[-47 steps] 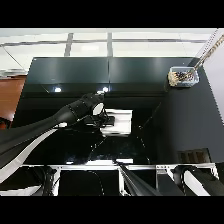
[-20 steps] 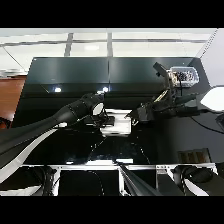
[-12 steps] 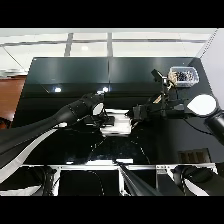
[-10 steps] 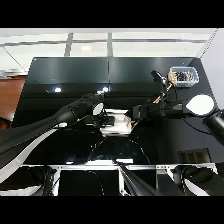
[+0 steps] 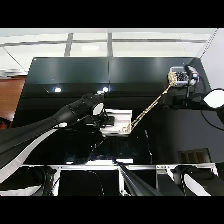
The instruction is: Fold the box and place the chain.
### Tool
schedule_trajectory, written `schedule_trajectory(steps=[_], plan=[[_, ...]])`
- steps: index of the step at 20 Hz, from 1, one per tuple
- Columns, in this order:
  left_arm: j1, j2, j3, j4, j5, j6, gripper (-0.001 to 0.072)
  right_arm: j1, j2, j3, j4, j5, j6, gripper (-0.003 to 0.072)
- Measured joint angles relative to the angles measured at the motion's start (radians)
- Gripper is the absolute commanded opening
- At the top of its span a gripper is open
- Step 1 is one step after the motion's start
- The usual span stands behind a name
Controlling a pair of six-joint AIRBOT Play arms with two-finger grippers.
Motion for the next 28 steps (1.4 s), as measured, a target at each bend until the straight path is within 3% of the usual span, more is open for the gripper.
schedule_trajectory(steps=[6, 13, 14, 15, 16, 18, 19, 24, 28], plan=[[0.0, 0.0, 0.0, 0.0, 0.0, 0.0, 0.003, -0.083, -0.174, 0.026, -0.213, -0.262, 0.175, 0.0651], [0.0, 0.0, 0.0, 0.0, 0.0, 0.0, 0.003, -0.104, -0.565, 0.345, -0.258, -0.23, 0.304, 0.0649], [0.0, 0.0, 0.0, 0.0, 0.0, 0.0, 0.003, -0.104, -0.61, 0.386, -0.262, -0.223, 0.324, 0.0624], [0.0, 0.0, 0.0, 0.0, 0.0, 0.0, 0.003, -0.105, -0.644, 0.421, -0.262, -0.222, 0.341, 0.0499], [0.0, 0.0, 0.0, 0.0, 0.0, 0.0, 0.003, -0.106, -0.676, 0.45, -0.264, -0.218, 0.356, 0.0475], [0.0, 0.0, 0.0, 0.0, 0.0, 0.0, 0.003, -0.107, -0.718, 0.488, -0.266, -0.214, 0.38, 0.0134], [0.0, 0.0, 0.0, 0.0, 0.001, 0.0, 0.003, -0.108, -0.732, 0.498, -0.266, -0.205, 0.391, 0.0009], [0.0, 0.0, 0.0, 0.0, 0.002, 0.0, 0.003, -0.113, -0.73, 0.523, -0.269, -0.095, 0.364, 0.0014], [0.0, 0.0, 0.0, 0.0, 0.003, 0.0, 0.0031, -0.075, -0.591, 0.521, -0.269, 0.035, 0.193, 0.0013]])
